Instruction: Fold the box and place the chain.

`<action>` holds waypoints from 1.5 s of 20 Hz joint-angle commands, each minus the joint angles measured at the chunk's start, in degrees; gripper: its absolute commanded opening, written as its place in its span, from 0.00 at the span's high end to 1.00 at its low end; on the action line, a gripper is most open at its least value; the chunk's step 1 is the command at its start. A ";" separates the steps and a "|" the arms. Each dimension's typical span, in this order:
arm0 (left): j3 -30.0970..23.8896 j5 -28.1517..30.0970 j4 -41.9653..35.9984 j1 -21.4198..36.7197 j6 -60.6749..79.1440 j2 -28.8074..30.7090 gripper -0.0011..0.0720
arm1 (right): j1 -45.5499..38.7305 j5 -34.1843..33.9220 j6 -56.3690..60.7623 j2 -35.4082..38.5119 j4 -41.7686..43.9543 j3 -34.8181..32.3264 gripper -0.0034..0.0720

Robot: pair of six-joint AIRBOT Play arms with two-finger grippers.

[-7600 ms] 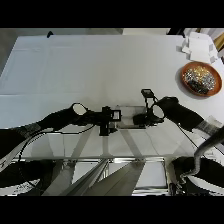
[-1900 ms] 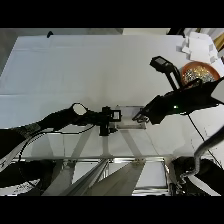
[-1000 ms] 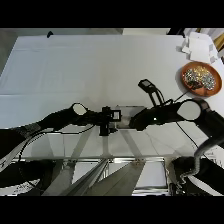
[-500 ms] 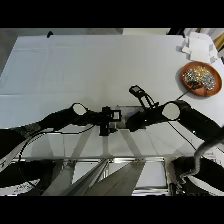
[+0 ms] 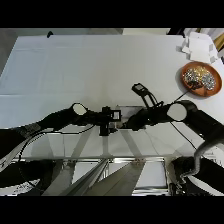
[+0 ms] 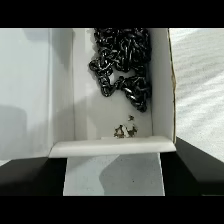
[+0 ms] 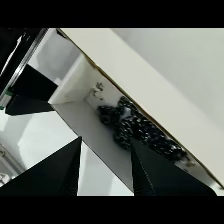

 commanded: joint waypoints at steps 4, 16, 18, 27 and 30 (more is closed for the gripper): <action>-0.02 0.00 0.02 0.02 0.00 0.02 0.61 | -14.16 10.27 0.61 11.21 -12.17 0.00 0.50; -0.02 0.00 0.02 0.02 0.00 0.02 0.61 | -28.65 -0.28 4.96 -4.92 -20.46 -0.02 0.50; -0.02 0.00 0.02 0.02 0.00 0.02 0.61 | -28.65 -1.22 4.96 -7.85 -20.46 -0.02 0.50; -0.02 0.00 0.02 0.02 0.00 0.02 0.61 | -28.65 -3.87 5.16 -14.25 -20.48 -0.02 0.50; -0.02 0.00 0.02 0.02 0.00 0.02 0.61 | -28.65 -3.41 5.29 -15.19 -20.46 -0.04 0.51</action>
